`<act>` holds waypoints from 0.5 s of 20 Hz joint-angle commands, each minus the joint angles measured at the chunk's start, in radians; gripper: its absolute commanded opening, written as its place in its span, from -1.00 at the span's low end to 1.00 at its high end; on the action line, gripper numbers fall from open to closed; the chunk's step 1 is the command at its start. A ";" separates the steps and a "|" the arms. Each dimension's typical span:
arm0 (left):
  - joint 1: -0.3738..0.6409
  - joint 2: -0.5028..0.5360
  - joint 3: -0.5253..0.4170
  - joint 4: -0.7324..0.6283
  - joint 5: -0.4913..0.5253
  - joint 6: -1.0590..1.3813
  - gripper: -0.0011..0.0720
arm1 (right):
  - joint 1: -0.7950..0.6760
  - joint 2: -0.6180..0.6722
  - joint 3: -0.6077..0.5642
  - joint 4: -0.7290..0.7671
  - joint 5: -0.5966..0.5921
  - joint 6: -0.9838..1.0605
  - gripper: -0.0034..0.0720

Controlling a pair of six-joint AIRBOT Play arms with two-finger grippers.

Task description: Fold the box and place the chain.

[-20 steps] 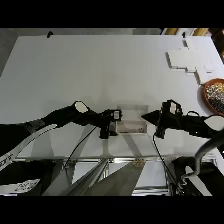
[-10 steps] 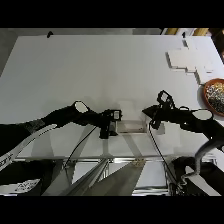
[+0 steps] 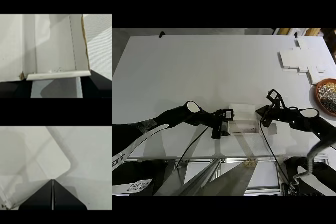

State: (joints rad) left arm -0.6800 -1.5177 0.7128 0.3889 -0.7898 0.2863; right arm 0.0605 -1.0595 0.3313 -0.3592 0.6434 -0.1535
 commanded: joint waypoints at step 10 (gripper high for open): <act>0.001 0.000 0.000 0.001 0.001 0.002 -0.18 | 0.000 0.385 0.023 -0.653 0.161 0.507 -0.85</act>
State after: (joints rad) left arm -0.6800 -1.5181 0.7128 0.3901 -0.7895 0.2882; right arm 0.0601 -0.8192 0.3500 -0.7071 0.7216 0.1425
